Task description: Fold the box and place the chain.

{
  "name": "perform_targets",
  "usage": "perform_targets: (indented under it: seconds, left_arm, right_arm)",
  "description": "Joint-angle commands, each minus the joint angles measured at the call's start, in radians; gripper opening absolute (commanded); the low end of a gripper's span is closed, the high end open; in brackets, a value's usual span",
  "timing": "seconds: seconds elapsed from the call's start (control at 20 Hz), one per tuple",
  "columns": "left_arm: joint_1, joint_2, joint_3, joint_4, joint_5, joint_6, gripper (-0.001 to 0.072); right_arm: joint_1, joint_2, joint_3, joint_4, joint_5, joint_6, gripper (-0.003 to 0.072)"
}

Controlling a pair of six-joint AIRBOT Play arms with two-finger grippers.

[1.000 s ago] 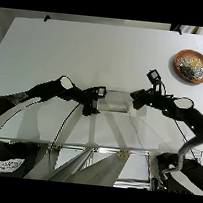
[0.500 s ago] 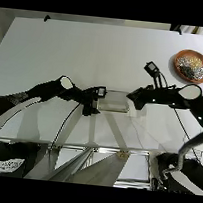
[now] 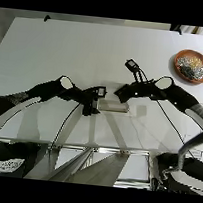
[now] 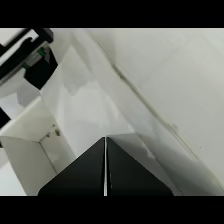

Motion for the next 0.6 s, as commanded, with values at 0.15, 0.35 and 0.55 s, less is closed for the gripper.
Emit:
perform_targets:
  seconds: [0.15, 0.35, 0.55]
  left_arm:
    - [0.000, 0.000, 0.000, -0.002, -0.002, 0.000, 0.0011]
    - [0.000, 0.000, -0.001, -0.002, -0.002, 0.000, 0.0011]
    - [0.000, 0.000, -0.001, -0.002, -0.002, 0.000, 0.0011]
  right_arm:
    - [0.004, -0.016, 0.017, -0.069, 0.049, 0.055, 0.0017]
    - [0.000, 0.075, 0.019, -0.086, 0.120, 0.064, 0.0018]
    - [-0.055, 0.214, 0.019, -0.228, 0.289, 0.134, 0.0018]
